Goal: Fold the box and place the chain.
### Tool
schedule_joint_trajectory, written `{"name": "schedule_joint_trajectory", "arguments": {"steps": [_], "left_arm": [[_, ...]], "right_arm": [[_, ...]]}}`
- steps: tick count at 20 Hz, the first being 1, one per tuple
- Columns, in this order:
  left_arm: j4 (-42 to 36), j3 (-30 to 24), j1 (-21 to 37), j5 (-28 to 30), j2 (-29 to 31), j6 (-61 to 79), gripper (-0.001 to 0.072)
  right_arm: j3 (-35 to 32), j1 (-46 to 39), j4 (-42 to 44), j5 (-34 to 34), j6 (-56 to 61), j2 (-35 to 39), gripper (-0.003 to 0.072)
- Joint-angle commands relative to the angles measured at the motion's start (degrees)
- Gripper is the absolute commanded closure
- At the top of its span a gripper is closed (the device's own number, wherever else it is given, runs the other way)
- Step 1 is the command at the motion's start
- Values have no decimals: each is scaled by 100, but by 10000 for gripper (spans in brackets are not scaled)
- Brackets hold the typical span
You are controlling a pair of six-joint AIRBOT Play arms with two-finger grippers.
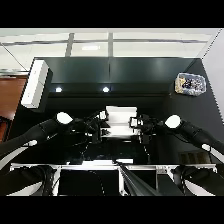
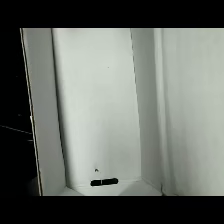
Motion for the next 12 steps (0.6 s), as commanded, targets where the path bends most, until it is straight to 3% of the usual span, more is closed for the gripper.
{"name": "schedule_joint_trajectory", "arguments": {"steps": [1, 2, 3, 4, 8, 12], "left_arm": [[-20, 2, -7, 22, 0, 9, 324], [-17, 2, 2, 7, 2, -37, 328], [-11, 2, 7, 7, 33, -81, 469], [37, 2, 26, 4, 114, -103, 662], [1261, 2, 570, -20, 960, -1716, 682], [2741, 2, 1759, -199, 1908, -3801, 681]], "right_arm": [[2, -2, 0, 4, 0, 2, 212], [2, -2, 0, 4, 0, 2, 211], [2, -2, 0, 4, 0, 2, 212], [2, -2, 0, 4, 0, 2, 211], [2, -2, 0, 4, 0, 2, 212], [2, -2, 0, 4, 0, 2, 211]]}}
